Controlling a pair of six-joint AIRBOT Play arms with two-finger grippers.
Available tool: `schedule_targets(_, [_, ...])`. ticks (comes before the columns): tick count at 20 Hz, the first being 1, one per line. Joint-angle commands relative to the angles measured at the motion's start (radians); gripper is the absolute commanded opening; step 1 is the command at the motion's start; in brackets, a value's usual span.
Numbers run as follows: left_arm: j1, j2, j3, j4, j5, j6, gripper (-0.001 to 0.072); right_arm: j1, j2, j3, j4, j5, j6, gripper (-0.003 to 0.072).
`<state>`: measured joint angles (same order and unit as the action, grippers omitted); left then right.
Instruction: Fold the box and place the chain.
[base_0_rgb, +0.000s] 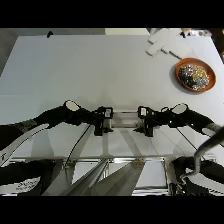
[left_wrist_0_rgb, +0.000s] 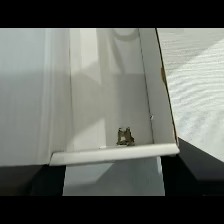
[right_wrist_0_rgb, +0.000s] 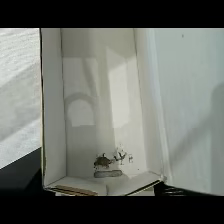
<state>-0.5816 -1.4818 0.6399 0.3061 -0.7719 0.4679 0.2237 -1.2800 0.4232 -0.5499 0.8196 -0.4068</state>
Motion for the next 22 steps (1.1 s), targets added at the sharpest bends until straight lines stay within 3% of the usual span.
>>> schedule_targets(1, [0.0,0.001,0.0,0.001,-0.003,0.0,0.0013,-0.001,0.016,0.0,-0.016,0.008,0.052,0.0664])
schedule_targets(4, [0.0,0.001,0.0,0.001,-0.003,0.0,0.0013,-0.002,0.079,0.0,-0.06,0.008,0.193,0.0669])
schedule_targets(9, [0.0,0.001,0.0,0.001,-0.003,0.0,0.0013,-0.002,0.218,0.0,-0.314,0.056,0.408,0.0669])
schedule_targets(12, [0.0,0.001,0.0,0.001,-0.003,0.0,0.0013,-0.002,0.324,0.0,-0.369,0.099,0.52,0.0643])
schedule_targets(13, [0.0,0.001,0.0,0.001,-0.003,0.0,0.0013,-0.001,0.368,0.0,-0.362,0.126,0.544,0.0606])
schedule_targets(15, [0.0,0.001,0.0,0.001,-0.003,0.0,0.0013,-0.001,0.455,0.0,-0.332,0.171,0.556,0.0396])
schedule_targets(16, [0.0,0.001,0.0,0.001,-0.003,0.0,0.0013,0.0,0.494,0.0,-0.286,0.177,0.556,0.0269])
schedule_targets(17, [0.0,0.001,0.0,0.001,-0.003,0.0,0.0013,0.002,0.526,0.0,-0.196,0.182,0.556,0.004])
schedule_targets(20, [0.0,0.001,0.0,0.001,-0.003,0.0,0.0013,0.081,0.54,0.0,0.082,0.141,0.542,0.001])
schedule_targets(22, [0.0,0.001,0.0,0.001,-0.003,0.0,0.0013,0.166,0.534,0.0,0.113,0.0,0.478,0.001])
